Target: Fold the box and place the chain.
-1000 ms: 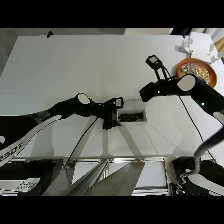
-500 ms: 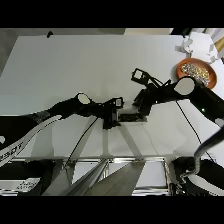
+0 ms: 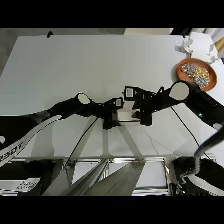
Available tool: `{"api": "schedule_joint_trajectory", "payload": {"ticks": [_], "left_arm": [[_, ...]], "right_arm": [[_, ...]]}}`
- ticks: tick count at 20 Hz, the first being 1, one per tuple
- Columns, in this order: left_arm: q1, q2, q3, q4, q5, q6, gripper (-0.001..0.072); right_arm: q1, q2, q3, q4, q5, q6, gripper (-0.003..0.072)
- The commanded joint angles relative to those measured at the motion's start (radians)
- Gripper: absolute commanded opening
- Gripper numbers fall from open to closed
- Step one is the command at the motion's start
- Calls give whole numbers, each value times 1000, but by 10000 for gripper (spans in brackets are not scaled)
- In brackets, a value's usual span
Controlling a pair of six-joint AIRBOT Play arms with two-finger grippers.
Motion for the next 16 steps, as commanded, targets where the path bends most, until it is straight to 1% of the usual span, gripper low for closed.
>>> {"api": "schedule_joint_trajectory", "payload": {"ticks": [1, 3, 4, 5, 8, 11, 13, 16], "left_arm": [[0, 1, 0, 0, 0, 0, 207], [0, 1, 0, 0, 0, 0, 207], [0, 0, 0, 0, 0, 0, 207], [0, 1, 0, 0, 0, 0, 207], [0, 1, 0, 0, 0, 0, 207], [0, 1, 0, 0, 0, 0, 207], [0, 1, 0, 0, 0, 0, 207], [0, 1, 0, 0, 0, 0, 207]], "right_arm": [[5, 0, 0, -74, -35, -4, 336], [5, 0, -7, -76, -44, -4, 327], [6, 0, -18, -76, -51, -4, 279], [6, 0, -29, -75, -51, -4, 267], [6, 3, -41, -60, -1, -8, 268], [6, 28, -42, -8, 14, -12, 268], [6, 30, -42, -7, 53, -15, 268], [6, 30, -42, -5, 79, -14, 268]]}}
